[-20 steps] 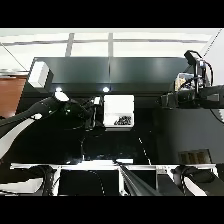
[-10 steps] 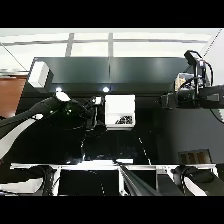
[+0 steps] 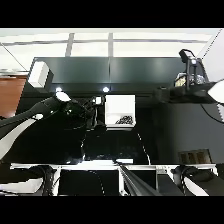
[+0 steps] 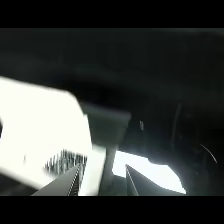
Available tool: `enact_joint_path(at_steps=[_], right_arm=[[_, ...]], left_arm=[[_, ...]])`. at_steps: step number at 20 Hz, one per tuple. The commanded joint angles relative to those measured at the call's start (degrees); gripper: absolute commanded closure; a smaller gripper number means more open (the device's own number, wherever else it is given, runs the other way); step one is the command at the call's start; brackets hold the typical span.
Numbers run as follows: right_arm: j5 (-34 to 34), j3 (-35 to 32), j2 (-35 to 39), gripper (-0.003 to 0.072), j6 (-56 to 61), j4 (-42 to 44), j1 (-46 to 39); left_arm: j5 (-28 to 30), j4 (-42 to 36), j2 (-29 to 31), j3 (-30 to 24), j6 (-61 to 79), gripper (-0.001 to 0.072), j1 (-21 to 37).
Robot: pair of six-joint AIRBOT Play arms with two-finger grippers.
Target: Fold the box and place the chain.
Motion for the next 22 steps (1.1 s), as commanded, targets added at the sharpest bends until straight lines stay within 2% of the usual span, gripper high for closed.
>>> enact_joint_path(at_steps=[1, 2, 3, 4, 7, 10, 15, 18, 22], right_arm=[[-15.67, 1.77, -11.13, 0.0294, 1.2, 2.12, 0.44], [-17.0, 4.55, -16.28, 0.0263, 0.59, 2.6, 0.48], [-16.63, 7.82, -21.27, -0.0005, -1.53, 3.78, 0.66], [-15.85, 11.06, -25.88, -0.0034, -4.5, 4.98, 0.98], [-9.33, 18.25, -34.95, -0.0034, -17.29, 8.41, 2.05], [4.09, 20.55, -34.32, -0.0034, -37.94, 10.84, 2.27], [20.63, 19.39, -27.54, -0.0034, -39.63, 10.93, 3.19], [19.06, 12.85, -24.63, -0.0034, -42.66, 12.13, 4.26], [11.08, 5.57, -24.28, -0.0034, -54.86, 17.03, 6.8]], left_arm=[[0.04, 0.0, -0.04, 0.04, 0.09, 0.0385, -0.02], [0.04, 0.0, -0.04, 0.04, 0.09, 0.0384, -0.02], [0.04, 0.0, -0.04, 0.04, 0.09, 0.0384, -0.02], [0.04, 0.0, -0.04, 0.04, 0.09, 0.0384, -0.02], [0.04, 0.0, -0.04, 0.04, 0.09, 0.0384, -0.02], [0.04, 0.02, -0.04, 0.04, 0.11, 0.0383, -0.02], [0.13, 0.0, -0.04, 0.04, 0.07, 0.0383, -0.04], [0.13, 0.0, -0.04, 0.04, 0.09, 0.0383, -0.04], [0.15, 0.17, -0.04, 0.04, 0.09, 0.0383, -0.17]])
